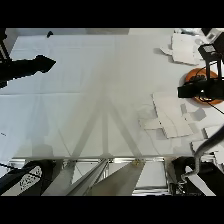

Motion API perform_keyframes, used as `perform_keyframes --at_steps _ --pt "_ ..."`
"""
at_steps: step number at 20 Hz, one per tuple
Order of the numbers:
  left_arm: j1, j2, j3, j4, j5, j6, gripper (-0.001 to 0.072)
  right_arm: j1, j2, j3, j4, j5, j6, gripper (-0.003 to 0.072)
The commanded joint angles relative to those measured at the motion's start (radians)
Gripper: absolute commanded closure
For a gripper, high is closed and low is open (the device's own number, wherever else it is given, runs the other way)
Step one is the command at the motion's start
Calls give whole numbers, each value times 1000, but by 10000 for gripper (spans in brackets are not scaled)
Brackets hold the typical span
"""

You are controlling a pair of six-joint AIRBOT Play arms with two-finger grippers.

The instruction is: Fold the box and place the chain.

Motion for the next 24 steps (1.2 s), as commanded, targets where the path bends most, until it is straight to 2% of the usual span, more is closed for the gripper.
perform_keyframes --at_steps 1,2,5,9,13,15,16,17,24 --pt "-1 0 0 0 2 1 8 1 0 0 0 3 1 307" --pt "-1 -1 0 1 -1 0 7 1 0 0 0 2 0 271" --pt "-1 -1 0 0 -2 0 7 0 0 1 -14 2 0 271" --pt "-1 -1 0 0 -2 0 7 -1 0 3 -185 28 102 276" --pt "-1 -1 0 0 -2 0 7 -117 -8 3 -209 69 110 276" --pt "-1 -1 0 0 -2 0 7 -211 -43 3 -209 146 65 268" --pt "-1 -1 0 0 -2 0 7 -254 -73 3 -208 212 13 225" --pt "-1 -1 0 0 -2 0 7 -288 -104 3 -208 270 -42 212" --pt "-1 -1 0 0 -3 0 7 -327 -240 3 -258 310 -134 211"
